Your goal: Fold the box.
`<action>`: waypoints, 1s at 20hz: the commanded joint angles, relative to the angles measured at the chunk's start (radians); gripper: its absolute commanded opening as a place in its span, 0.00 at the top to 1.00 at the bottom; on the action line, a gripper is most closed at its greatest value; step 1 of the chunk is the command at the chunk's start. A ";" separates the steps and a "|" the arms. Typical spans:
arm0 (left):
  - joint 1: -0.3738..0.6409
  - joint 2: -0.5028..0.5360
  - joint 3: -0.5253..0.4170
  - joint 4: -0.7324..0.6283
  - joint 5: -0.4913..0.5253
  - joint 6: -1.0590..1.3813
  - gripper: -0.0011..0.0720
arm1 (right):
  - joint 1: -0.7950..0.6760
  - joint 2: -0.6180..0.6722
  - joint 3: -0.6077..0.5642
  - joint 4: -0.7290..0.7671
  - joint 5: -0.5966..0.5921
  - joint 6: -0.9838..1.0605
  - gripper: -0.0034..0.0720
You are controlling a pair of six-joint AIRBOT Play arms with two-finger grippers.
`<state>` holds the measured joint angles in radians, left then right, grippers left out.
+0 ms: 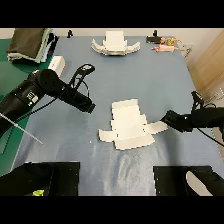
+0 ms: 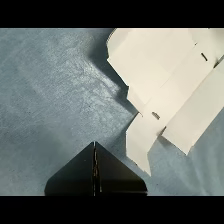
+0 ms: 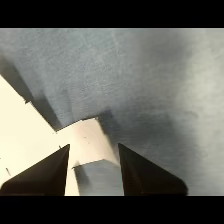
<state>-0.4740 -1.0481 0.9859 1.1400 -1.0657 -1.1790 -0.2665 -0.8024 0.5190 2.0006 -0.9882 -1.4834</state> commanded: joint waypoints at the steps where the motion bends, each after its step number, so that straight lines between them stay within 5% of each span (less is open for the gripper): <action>1: 0.000 0.001 0.000 0.000 0.000 0.000 0.97 | -0.014 -0.131 0.170 -0.071 -0.146 -0.099 0.37; 6: 0.000 0.001 0.000 0.000 0.000 0.000 0.97 | -0.014 -0.422 0.369 0.019 -0.374 -0.318 0.44; 14: 0.000 0.001 0.000 0.000 0.000 0.000 0.97 | 0.045 -0.588 0.366 0.132 -0.441 -0.462 0.49; 18: 0.000 0.001 0.000 0.000 0.000 0.000 0.97 | 0.069 -0.588 0.367 0.201 -0.430 -0.512 0.89; 20: 0.000 0.001 0.000 0.000 0.001 0.000 0.97 | 0.071 -0.581 0.363 0.229 -0.418 -0.519 0.94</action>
<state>-0.4740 -1.0481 0.9859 1.1404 -1.0657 -1.1786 -0.2062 -1.3830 0.8837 2.1746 -1.4185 -1.9705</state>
